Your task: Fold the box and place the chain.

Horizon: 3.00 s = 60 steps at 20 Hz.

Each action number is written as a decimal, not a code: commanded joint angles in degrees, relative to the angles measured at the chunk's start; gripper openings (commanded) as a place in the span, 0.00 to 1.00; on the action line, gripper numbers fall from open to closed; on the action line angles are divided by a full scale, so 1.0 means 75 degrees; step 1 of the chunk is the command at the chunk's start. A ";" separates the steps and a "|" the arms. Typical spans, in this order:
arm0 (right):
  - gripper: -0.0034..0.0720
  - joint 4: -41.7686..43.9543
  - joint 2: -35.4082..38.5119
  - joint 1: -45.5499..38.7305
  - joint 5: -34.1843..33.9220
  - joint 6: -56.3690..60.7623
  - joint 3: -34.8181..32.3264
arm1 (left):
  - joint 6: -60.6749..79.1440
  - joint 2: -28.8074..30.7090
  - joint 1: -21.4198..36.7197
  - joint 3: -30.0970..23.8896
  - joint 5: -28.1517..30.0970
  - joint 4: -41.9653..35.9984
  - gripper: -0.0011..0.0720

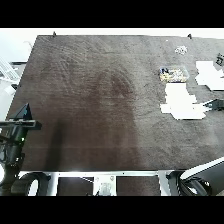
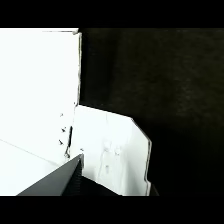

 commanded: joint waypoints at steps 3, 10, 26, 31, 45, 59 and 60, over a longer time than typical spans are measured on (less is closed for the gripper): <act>0.61 0.0058 -0.0219 0.0114 0.0032 -0.0093 -0.0076 | 0.0003 0.0006 0.0003 0.0006 0.0000 0.0000 0.04; 0.58 0.0399 -0.0431 0.0125 0.0530 -0.0087 -0.0122 | 0.0003 0.0006 0.0003 0.0006 0.0003 0.0000 0.04; 0.05 0.1064 -0.0015 0.0758 0.1134 0.0938 -0.0373 | 0.0003 0.0006 0.0003 0.0006 0.0003 0.0000 0.04; 0.05 0.1839 0.0726 0.1842 0.1125 0.0985 -0.1836 | 0.0003 0.0006 0.0003 0.0006 0.0000 0.0000 0.04; 0.05 0.4028 0.2911 0.5152 -0.2151 0.1017 -0.6172 | 0.0003 0.0006 0.0006 0.0006 0.0000 0.0000 0.04; 0.05 0.4167 0.3713 0.6435 -0.5187 0.0857 -0.7009 | 0.0003 0.0006 0.0003 0.0006 -0.0020 -0.0003 0.04; 0.05 0.4170 0.3698 0.6452 -0.5231 0.0793 -0.7009 | 0.0003 0.0006 0.0006 0.0006 -0.0020 0.0000 0.04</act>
